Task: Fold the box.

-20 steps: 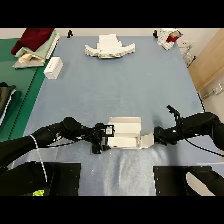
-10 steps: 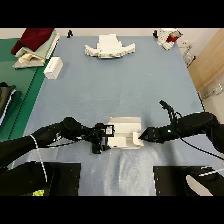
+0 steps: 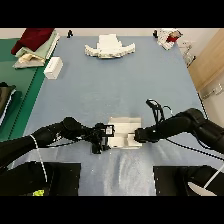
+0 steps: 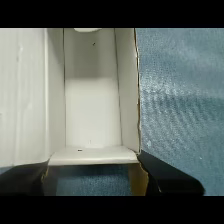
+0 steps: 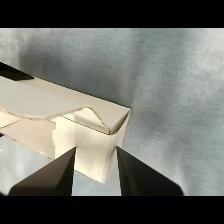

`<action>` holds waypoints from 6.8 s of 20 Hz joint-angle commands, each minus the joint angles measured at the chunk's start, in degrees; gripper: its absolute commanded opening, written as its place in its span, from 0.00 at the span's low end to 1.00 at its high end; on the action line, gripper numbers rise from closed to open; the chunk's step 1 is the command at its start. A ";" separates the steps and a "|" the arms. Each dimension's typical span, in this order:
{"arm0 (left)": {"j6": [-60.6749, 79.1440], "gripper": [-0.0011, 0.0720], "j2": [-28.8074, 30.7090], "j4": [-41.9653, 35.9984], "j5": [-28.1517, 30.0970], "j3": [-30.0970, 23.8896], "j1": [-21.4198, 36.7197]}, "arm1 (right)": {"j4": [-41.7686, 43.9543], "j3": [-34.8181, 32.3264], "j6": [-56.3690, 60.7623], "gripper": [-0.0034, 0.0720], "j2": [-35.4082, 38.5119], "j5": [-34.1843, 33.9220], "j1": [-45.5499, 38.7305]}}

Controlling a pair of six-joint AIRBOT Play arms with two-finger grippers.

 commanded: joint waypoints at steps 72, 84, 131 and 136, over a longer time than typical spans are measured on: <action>0.02 0.65 0.02 0.00 0.04 0.04 0.00 | 28.83 -0.57 -71.56 0.05 -7.06 3.52 -8.72; 0.02 0.65 0.02 0.00 0.02 0.04 0.02 | 16.59 -8.57 -71.56 0.30 3.67 25.64 9.38; 0.02 0.65 0.02 0.02 0.04 0.04 0.02 | 5.33 -8.11 -81.55 0.42 4.15 28.65 14.53; 0.02 0.65 0.02 0.00 0.02 0.04 0.00 | 6.60 -8.11 -81.57 0.34 3.56 27.47 14.58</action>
